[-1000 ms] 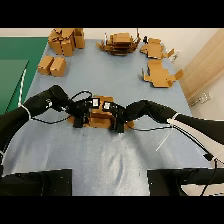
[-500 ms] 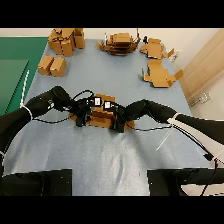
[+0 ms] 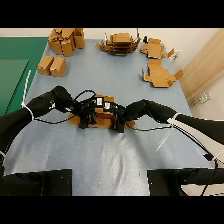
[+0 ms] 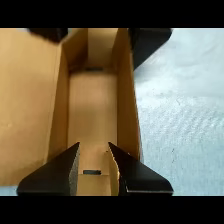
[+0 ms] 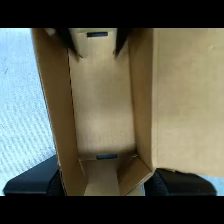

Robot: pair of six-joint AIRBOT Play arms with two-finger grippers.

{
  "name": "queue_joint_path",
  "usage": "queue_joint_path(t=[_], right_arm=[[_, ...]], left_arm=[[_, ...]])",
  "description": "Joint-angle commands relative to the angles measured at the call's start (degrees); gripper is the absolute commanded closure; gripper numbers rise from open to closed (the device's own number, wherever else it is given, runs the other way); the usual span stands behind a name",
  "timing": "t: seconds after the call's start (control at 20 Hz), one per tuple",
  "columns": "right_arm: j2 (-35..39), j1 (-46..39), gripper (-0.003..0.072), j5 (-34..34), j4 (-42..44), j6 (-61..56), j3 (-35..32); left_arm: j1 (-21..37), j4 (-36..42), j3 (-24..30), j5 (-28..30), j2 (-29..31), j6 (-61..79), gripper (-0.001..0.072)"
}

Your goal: Fold the box.

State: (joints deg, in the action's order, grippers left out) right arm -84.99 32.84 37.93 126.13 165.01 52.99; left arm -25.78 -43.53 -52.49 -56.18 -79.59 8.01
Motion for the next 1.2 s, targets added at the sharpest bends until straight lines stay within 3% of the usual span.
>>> queue_joint_path(t=[0.0, 0.4, 0.45, 0.5, 0.55, 0.95, 1.15], right_arm=[[-0.04, 0.0, 0.0469, 0.11, 0.15, -0.46, -0.04], [-0.04, 0.0, 0.0469, 0.11, 0.15, -0.46, -0.02], [-0.04, 0.0, 0.0469, 0.11, 0.15, -0.46, -0.02], [-0.04, 0.0, 0.047, 0.11, 0.15, -0.46, -0.04], [-0.04, 0.0, 0.047, 0.11, 0.15, -0.46, -0.02], [-0.04, 0.0, 0.0469, 0.11, 0.13, -0.46, -0.04], [-0.04, 0.0, 0.0469, 0.11, 0.13, -0.46, -0.04]], left_arm=[[0.07, -1.44, 0.02, -0.81, -0.57, 0.59, 0.0432], [0.13, -2.29, 0.02, -0.81, -1.46, 0.55, 0.0427], [0.11, -3.26, 0.02, -0.79, -1.46, 0.52, 0.0306], [0.11, -4.0, 0.02, -0.28, -1.46, 0.35, 0.0061], [0.11, -4.42, 0.02, 0.87, -1.44, -0.98, 0.0035], [0.13, -5.07, -0.02, 1.75, -0.68, -2.16, 0.0036], [0.28, -5.38, 0.0, 1.57, 6.51, -7.39, 0.0036]])
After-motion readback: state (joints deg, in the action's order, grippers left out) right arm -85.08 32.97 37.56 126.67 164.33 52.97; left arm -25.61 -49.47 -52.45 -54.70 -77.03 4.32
